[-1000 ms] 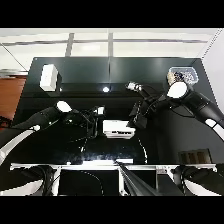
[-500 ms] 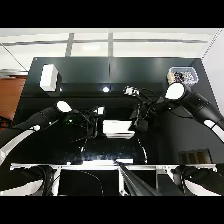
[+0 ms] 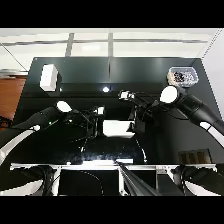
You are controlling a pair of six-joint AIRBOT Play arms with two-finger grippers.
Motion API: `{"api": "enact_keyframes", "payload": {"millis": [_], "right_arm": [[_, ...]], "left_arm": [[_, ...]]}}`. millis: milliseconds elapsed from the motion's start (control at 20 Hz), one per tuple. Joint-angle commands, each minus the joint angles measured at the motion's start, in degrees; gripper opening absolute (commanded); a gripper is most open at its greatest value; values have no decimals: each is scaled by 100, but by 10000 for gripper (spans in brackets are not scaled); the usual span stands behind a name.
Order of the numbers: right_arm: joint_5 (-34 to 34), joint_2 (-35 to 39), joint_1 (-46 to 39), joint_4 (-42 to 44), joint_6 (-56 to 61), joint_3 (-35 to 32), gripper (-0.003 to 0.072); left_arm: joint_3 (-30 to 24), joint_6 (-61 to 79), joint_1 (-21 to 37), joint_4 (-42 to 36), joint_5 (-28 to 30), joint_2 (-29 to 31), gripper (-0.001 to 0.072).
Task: Fold the box and place the chain.
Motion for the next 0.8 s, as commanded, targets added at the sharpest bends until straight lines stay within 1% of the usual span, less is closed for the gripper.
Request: {"api": "enact_keyframes", "payload": {"millis": [0, 150, 200, 250, 300, 700, 750], "right_arm": [[-188, -37, 120, -221, 2, -7, 707], [-190, -35, 120, -260, 4, -4, 705], [-190, -35, 120, -260, 4, -4, 631], [-188, -35, 120, -260, 4, -2, 509], [-188, -35, 120, -258, 4, -2, 475], [20, -33, 120, -153, 7, -2, 469], [79, -35, 120, -153, 7, -2, 337]], "left_arm": [[2, 2, 0, 2, 0, 2, 409], [2, 2, 0, 2, 0, 2, 409], [2, 2, 0, 2, -2, 2, 408], [2, 2, 0, 2, -2, 2, 408], [2, 2, 0, 2, 0, 2, 409], [2, 2, 0, 2, -2, 2, 408], [2, 2, 0, 2, -2, 2, 409]]}}
